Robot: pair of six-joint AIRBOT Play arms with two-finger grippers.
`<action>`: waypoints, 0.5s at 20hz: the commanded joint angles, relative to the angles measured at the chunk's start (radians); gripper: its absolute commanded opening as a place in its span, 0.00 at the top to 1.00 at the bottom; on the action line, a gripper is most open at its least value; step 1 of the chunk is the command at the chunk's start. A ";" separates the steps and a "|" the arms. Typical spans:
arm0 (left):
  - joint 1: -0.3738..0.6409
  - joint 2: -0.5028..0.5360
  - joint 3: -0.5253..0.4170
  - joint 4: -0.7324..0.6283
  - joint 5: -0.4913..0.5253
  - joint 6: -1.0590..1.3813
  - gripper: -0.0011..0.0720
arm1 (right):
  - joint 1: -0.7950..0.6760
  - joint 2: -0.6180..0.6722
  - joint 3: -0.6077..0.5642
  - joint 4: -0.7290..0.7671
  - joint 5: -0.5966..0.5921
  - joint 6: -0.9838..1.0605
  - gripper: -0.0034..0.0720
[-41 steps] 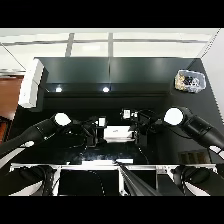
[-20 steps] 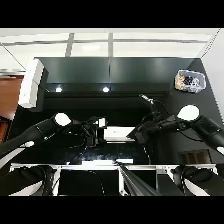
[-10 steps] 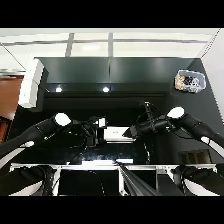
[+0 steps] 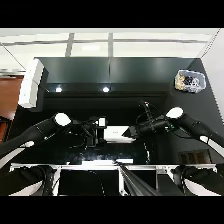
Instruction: Fold the box and place the chain.
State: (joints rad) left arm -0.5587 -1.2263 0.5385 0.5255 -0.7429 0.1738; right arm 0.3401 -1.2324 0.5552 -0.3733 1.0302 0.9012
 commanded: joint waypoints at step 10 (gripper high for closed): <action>0.002 0.111 0.001 0.266 -0.018 -0.192 0.01 | -0.557 0.416 0.114 -0.313 0.479 0.076 0.94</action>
State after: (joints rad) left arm -0.5575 -1.1656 0.5388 0.6548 -0.7506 0.0921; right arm -0.0612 -0.9215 0.6594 -0.5552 1.4227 0.9443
